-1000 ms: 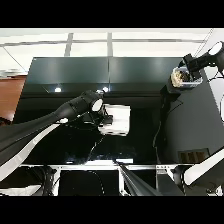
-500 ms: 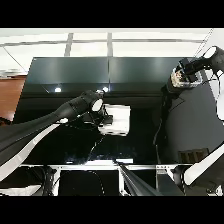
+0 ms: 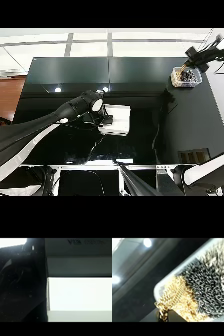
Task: Fold the box and place the chain.
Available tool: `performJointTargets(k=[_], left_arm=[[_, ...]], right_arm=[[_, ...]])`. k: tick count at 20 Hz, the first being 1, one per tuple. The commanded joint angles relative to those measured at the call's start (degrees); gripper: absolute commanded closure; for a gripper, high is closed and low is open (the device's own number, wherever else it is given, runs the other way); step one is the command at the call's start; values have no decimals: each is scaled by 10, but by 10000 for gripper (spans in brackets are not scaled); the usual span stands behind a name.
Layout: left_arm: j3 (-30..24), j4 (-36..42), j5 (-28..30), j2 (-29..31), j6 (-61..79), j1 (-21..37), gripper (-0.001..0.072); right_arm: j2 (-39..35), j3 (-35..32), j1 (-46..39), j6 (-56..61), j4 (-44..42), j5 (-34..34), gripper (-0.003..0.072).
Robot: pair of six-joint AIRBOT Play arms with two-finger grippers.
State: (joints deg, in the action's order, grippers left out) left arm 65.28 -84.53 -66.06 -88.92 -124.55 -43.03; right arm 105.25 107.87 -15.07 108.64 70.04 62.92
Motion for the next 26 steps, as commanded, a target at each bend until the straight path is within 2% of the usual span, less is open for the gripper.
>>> performJointTargets(k=[1,6,10,18,26], left_arm=[[0,0,-2,0,0,0,679],[0,0,-2,0,0,0,678],[0,0,-2,0,0,0,678],[0,0,-2,0,0,0,679],[0,0,-2,0,0,0,678]], right_arm=[[-94,1,-2,-140,-21,31,680],[-242,1,-2,-192,-42,-7,680],[-312,1,-2,-217,-90,-19,680],[-399,1,0,-268,-221,-17,679],[-424,1,1,-287,-259,89,679]])
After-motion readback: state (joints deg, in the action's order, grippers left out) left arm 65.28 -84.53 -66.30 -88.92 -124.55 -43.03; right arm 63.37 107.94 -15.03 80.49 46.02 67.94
